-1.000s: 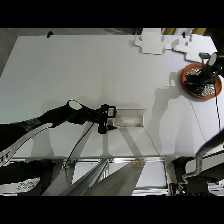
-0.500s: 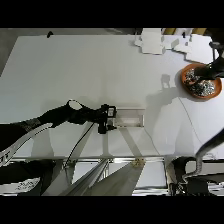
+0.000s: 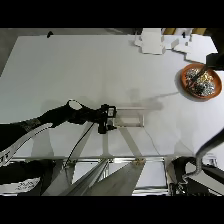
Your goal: Fold the box and place the chain.
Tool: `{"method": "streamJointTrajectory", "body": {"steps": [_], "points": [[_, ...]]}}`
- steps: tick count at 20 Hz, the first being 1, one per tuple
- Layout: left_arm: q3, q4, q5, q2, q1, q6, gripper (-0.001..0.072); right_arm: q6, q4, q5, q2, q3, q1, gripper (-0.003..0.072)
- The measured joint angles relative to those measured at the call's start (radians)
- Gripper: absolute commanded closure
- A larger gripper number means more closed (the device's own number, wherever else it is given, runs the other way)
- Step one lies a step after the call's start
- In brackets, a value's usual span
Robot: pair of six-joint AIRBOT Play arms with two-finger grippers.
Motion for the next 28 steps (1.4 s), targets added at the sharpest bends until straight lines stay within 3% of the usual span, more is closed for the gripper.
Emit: {"method": "streamJointTrajectory", "body": {"steps": [7, 14, 21, 28], "points": [[0.0, 0.0, 0.0, 0.0, 0.0, 0.0, 0.0558, -0.011, 0.129, 0.118, 0.2, -0.003, 0.19, 0.067], [0.0, 0.0, 0.0, 0.0, 0.0, 0.0, 0.0558, 0.085, 0.161, 0.143, 0.36, -0.048, 0.505, 0.067], [0.0, 0.0, 0.0, 0.0, 0.0, 0.0, 0.0558, 0.245, 0.083, 0.023, 0.412, -0.171, 0.854, 0.067], [0.0, 0.0, 0.0, 0.0, 0.0, 0.0, 0.0558, 0.367, -0.061, -0.158, 0.414, -0.411, 0.961, 0.0669]]}}
